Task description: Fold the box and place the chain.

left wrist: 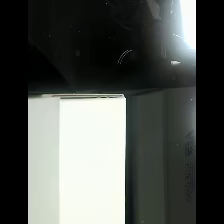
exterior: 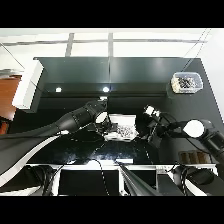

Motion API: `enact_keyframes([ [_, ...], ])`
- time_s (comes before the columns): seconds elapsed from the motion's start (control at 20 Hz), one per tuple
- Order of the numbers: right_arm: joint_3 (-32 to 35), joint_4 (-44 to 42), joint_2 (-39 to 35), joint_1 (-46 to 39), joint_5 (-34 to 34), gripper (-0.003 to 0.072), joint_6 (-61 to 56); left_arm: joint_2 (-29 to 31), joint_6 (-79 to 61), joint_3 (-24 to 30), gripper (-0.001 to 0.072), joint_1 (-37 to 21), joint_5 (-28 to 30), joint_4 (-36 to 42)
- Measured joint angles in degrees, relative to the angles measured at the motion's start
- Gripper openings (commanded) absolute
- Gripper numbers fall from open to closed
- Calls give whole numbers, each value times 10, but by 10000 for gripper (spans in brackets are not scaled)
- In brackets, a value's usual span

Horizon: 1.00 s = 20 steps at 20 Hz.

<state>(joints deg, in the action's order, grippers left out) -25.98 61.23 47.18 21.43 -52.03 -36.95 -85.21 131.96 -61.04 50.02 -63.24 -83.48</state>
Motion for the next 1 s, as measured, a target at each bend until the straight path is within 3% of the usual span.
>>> enact_keyframes([
  [0.2, 21, -33, 32, 32, 71, 690, 74, 0, 0, 0, 27, 0, 1, 0],
  [0.5, 28, -76, 83, 53, 113, 688, 145, 0, 0, 0, 27, 0, 2, 0],
  [0.6, 29, -81, 92, 54, 120, 584, 155, 0, 0, 0, 27, 0, 2, 0],
  [0.95, 29, -93, 111, 59, 154, 582, 164, 0, 0, 0, 27, 0, 2, 0],
  [1.0, 29, -95, 114, 61, 156, 476, 165, 0, 0, 0, 27, 0, 2, 0],
])
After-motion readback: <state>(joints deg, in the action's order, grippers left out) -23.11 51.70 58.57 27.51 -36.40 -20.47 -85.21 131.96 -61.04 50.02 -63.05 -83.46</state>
